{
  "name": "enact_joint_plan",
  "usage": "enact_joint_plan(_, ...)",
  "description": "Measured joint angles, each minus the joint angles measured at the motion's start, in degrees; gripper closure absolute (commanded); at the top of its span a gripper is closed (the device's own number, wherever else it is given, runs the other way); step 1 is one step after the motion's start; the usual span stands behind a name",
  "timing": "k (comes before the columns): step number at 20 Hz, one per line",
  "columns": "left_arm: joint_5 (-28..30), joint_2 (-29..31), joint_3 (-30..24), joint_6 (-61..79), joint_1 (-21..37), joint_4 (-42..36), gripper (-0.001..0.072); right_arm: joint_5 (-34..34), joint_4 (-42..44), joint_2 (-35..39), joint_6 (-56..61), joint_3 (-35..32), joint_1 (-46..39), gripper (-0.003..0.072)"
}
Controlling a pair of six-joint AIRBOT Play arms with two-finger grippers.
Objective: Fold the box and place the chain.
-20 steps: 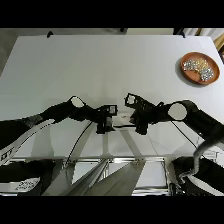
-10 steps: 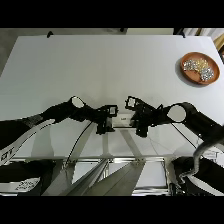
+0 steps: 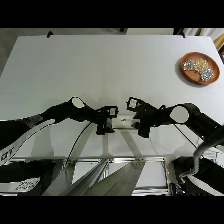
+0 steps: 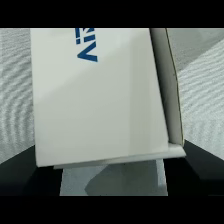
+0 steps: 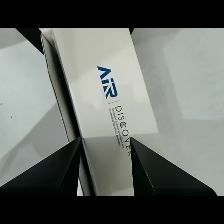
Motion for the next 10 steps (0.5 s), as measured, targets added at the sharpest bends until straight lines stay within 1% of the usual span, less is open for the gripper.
enact_joint_plan(4, 0.15, 0.00, 0.00, -0.04, 0.00, -0.07, 0.0457, -1.33, 1.09, 1.49, -0.15, 0.00, -0.31, 0.0351)
enact_joint_plan(6, 0.17, 0.00, 0.00, -0.04, 0.00, -0.09, 0.0457, -2.05, 4.39, 3.15, -0.22, 0.00, -1.29, 0.0533)
enact_joint_plan(7, 0.22, 0.00, 0.00, -0.04, 0.00, -0.09, 0.0457, -2.19, 7.02, 3.89, -0.87, 0.00, -1.88, 0.0675)
enact_joint_plan(10, 0.37, 0.00, 0.00, -0.07, 0.00, -0.09, 0.0457, -2.03, 15.67, 4.66, -5.18, -0.68, -3.41, 0.0673)
